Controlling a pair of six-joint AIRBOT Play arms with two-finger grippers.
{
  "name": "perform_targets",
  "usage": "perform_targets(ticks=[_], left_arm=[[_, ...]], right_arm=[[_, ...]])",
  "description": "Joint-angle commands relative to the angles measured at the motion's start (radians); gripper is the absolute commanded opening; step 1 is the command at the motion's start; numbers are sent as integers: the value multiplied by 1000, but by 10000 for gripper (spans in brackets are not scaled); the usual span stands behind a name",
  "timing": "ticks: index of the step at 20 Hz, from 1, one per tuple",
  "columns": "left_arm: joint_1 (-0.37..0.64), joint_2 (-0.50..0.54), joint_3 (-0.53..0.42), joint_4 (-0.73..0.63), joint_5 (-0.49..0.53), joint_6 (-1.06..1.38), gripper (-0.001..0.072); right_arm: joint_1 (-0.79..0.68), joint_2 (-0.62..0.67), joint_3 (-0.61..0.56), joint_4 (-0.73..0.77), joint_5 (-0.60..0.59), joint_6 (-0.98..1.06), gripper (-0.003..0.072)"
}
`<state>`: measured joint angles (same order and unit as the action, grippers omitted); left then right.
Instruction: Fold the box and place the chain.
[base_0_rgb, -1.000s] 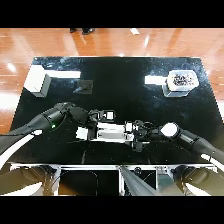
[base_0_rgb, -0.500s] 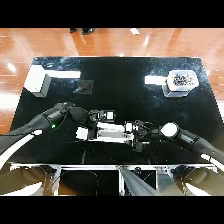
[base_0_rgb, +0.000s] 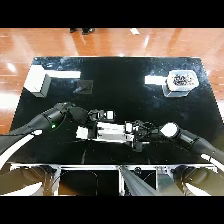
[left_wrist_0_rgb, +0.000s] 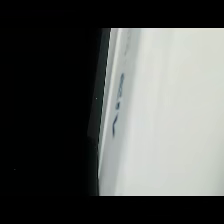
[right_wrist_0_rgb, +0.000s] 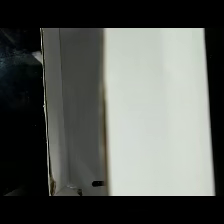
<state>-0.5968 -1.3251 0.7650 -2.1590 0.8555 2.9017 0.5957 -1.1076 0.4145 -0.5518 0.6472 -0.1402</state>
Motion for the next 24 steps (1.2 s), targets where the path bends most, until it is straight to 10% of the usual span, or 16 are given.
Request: perform_targets(ticks=[1, 9, 13, 24], left_arm=[[0, 0, 1, 0, 10, -1, 22], [-2, 18, 1, 1, 6, -43, 175], [-2, 30, 1, 9, 11, -141, 608], [1, 137, 2, 214, 124, -343, 608]], right_arm=[[0, 0, 0, 0, -1, 1, 608], [0, 0, 0, 0, 0, 1, 608], [0, 0, 0, -3, -1, 1, 608], [0, 0, 1, -10, -5, 1, 608]])
